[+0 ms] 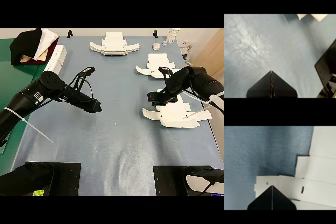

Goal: Fold the box.

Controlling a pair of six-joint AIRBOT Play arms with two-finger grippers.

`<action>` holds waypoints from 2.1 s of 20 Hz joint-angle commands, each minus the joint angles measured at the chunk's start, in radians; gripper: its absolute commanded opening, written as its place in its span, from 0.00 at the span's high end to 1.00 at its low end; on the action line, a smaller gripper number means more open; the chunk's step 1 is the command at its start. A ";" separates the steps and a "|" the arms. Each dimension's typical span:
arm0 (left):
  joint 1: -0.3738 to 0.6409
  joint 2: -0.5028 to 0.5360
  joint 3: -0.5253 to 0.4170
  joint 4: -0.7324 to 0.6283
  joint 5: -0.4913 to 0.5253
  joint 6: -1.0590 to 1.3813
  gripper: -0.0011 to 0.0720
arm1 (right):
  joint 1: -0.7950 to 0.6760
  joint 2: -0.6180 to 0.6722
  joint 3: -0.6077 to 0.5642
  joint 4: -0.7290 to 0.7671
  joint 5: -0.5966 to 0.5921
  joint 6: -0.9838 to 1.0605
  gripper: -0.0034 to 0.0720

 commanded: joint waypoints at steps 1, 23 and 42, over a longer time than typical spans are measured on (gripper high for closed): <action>0.000 0.001 0.000 -0.026 0.063 0.000 0.97 | -0.016 0.000 0.052 0.027 0.016 0.040 0.95; 0.001 0.001 0.000 -0.063 0.103 -0.003 0.96 | -1.087 -0.424 0.314 0.257 -0.449 -0.557 0.44; 0.012 0.194 -0.138 -0.119 -0.091 -0.050 0.97 | -0.439 -0.031 -0.021 0.459 -0.336 -0.369 0.96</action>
